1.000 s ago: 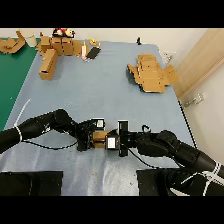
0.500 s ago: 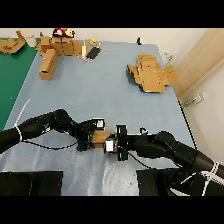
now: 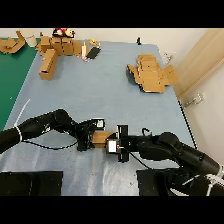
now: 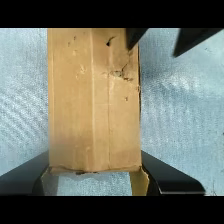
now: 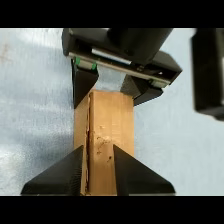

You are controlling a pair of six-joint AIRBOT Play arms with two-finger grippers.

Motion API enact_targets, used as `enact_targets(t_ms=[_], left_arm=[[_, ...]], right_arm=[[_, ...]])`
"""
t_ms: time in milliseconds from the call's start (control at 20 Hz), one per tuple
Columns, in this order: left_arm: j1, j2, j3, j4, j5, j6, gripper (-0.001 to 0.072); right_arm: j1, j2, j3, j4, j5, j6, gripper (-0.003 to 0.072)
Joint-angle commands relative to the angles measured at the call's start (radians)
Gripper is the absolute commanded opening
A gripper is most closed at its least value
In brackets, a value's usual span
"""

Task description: Fold the box.

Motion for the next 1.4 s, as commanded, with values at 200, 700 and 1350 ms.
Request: enact_targets(t_ms=[200, 700, 1350], left_arm=[[0.000, 0.000, 0.000, 0.000, 0.000, 0.000, 0.0424], [0.000, 0.000, 0.000, 0.000, 0.000, 0.000, 0.0424], [0.000, 0.000, 0.000, 0.000, 0.000, 0.000, 0.0424]], right_arm=[[-0.001, 0.186, -0.003, -0.001, -0.306, 0.956, 0.0006], [0.000, 0.035, -0.153, 0.335, 0.327, 1.307, 0.0002], [0.026, -0.058, -0.153, 0.328, 0.326, 1.324, 0.0001]])
